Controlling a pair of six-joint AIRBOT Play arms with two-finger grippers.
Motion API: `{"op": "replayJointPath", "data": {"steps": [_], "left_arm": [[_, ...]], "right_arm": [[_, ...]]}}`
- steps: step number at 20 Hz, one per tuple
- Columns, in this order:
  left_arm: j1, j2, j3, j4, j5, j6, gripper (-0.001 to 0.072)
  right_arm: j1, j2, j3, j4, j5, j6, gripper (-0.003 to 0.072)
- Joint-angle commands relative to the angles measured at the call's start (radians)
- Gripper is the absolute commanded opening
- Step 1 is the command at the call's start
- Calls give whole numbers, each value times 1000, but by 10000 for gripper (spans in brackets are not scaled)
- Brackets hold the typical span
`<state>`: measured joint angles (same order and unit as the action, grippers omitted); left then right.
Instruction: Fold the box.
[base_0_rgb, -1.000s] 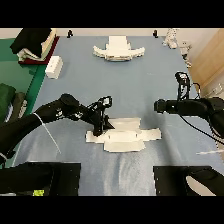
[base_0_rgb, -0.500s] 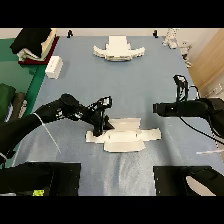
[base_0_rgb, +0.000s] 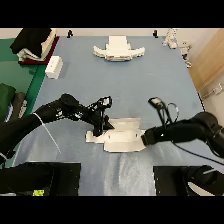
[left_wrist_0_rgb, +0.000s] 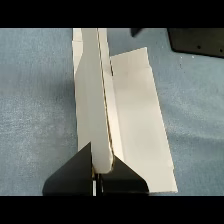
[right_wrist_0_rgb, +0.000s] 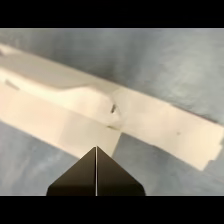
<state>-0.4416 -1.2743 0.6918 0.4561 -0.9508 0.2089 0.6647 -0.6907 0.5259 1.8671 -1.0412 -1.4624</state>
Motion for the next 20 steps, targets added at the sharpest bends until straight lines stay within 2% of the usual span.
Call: {"op": "replayJointPath", "data": {"steps": [1,2,3,6,10,13,15,20], "left_arm": [[-1,0,0,0,0,0,13],[-1,0,0,0,0,0,13],[0,0,0,0,0,0,13],[-1,0,0,0,0,0,13],[-1,0,0,0,0,0,13],[0,0,0,0,1,0,13],[-1,0,0,0,0,0,13],[-1,0,0,0,0,0,13]], "right_arm": [[304,74,-66,-34,-27,-51,114],[371,71,-71,-105,-13,-64,433],[424,55,-71,-208,16,-64,609],[464,-34,-71,-436,130,-64,611],[464,-190,-70,-547,248,-63,610],[464,-266,-65,-620,287,14,610],[464,-246,-35,-640,279,105,586],[462,-162,-18,-748,231,305,586]]}}
